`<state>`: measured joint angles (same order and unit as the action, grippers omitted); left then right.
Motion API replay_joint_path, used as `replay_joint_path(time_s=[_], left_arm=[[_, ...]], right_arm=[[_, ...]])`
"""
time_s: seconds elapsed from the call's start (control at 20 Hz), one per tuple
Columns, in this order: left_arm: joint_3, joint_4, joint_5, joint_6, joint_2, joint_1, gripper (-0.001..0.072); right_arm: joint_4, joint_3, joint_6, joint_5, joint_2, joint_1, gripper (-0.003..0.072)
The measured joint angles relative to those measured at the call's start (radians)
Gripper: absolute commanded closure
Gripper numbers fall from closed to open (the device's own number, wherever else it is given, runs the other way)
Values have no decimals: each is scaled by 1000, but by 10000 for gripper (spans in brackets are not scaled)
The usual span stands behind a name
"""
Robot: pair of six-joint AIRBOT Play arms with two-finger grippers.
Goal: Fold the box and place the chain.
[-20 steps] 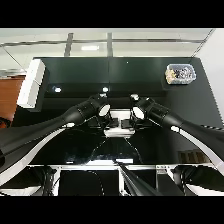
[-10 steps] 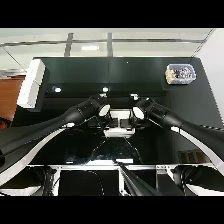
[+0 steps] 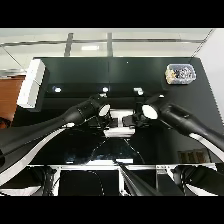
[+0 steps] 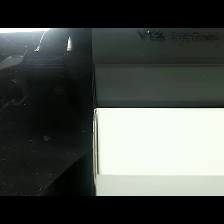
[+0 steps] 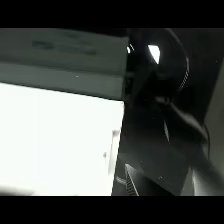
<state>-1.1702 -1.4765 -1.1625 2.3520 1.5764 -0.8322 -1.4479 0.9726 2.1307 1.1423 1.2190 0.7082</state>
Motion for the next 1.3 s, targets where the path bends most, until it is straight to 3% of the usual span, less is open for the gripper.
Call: replay_joint_path(time_s=[0.1, 0.3, 0.35, 0.4, 0.65, 0.8, 1.1, 1.3], left_arm=[[0, 0, 0, 0, 0, 0, 684], [0, 0, 0, 2, 0, 0, 683], [0, 0, 1, 3, 0, 0, 683], [0, 0, 1, 3, 0, 0, 683], [0, 0, 2, 2, 0, 0, 683], [0, 0, 2, 0, 0, 0, 683], [0, 0, 1, 0, 0, 0, 683], [0, 0, 1, 1, 0, 0, 683]], right_arm=[[-83, 0, -8, 8, -81, -14, 351], [-426, -8, -16, -27, -159, -98, 329], [-490, -17, -18, -66, -163, -140, 35], [-538, -27, -14, -129, -161, -194, -34], [-533, 19, 18, -405, -11, -509, -34], [-422, 230, 5, -423, 190, -679, -34], [-230, 839, -84, -142, 651, -849, -34], [-195, 1025, -101, -45, 819, -884, -34]])
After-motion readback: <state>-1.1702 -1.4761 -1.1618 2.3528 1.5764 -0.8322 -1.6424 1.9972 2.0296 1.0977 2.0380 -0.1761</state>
